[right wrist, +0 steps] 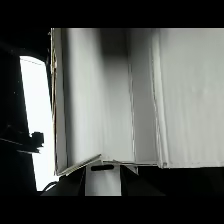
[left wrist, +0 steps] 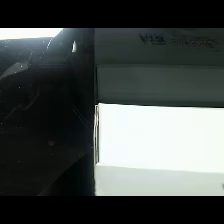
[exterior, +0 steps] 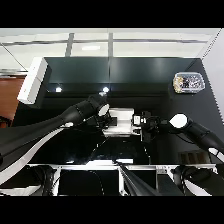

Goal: Fold the box and place the chain.

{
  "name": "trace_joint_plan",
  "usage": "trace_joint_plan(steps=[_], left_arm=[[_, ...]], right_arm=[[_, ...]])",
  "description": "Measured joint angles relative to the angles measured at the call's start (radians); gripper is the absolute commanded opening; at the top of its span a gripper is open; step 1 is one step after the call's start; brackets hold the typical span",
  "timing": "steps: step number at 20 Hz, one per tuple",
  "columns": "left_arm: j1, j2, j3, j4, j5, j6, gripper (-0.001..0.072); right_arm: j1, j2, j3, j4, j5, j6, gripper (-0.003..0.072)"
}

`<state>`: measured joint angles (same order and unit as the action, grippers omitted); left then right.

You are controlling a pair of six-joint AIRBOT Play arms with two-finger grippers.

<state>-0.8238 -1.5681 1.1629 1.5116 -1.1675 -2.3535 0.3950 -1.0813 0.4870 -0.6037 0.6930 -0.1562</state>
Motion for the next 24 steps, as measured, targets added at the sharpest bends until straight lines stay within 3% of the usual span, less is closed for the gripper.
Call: trace_joint_plan(steps=[5,12,14,15,16,17,18,19,20,21,24], left_arm=[[0.000,0.000,0.000,-0.002,0.000,0.000,0.0027],[0.000,0.000,0.000,-0.010,0.000,0.000,0.0027],[0.000,0.000,0.000,-0.013,-0.002,0.000,0.0027],[0.000,0.000,0.000,-0.013,-0.003,0.001,0.0027],[0.000,0.000,0.000,-0.013,-0.006,0.000,0.0027],[0.000,0.000,0.000,-0.013,-0.008,0.000,0.0027],[0.000,0.000,0.000,-0.013,-0.010,0.000,0.0027],[0.000,0.000,0.000,-0.013,-0.011,0.000,0.0027],[0.000,0.000,0.000,-0.013,-0.012,0.000,0.0027],[0.000,-0.001,0.000,-0.013,-0.012,0.000,0.0027],[0.000,-0.001,0.000,-0.013,-0.014,-0.001,0.0027]], right_arm=[[0.000,-0.063,0.000,0.101,-0.006,0.004,0.0237],[0.000,-0.090,0.000,0.130,-0.006,0.007,0.0237],[0.000,-0.092,0.000,0.134,-0.006,0.007,0.0429],[0.000,-0.092,0.000,0.137,-0.006,0.007,0.0358],[0.000,-0.092,0.000,0.138,-0.006,0.006,0.0159],[0.000,-0.093,0.000,0.143,-0.005,0.007,0.0241],[0.000,-0.093,0.000,0.146,-0.003,0.006,0.0370],[0.000,-0.093,0.000,0.150,-0.005,0.005,0.0273],[0.000,-0.093,0.000,0.152,-0.005,0.005,0.0089],[0.000,-0.093,0.000,0.156,-0.003,0.005,0.0019],[-0.006,-0.084,0.000,0.159,-0.002,0.078,0.0018]])
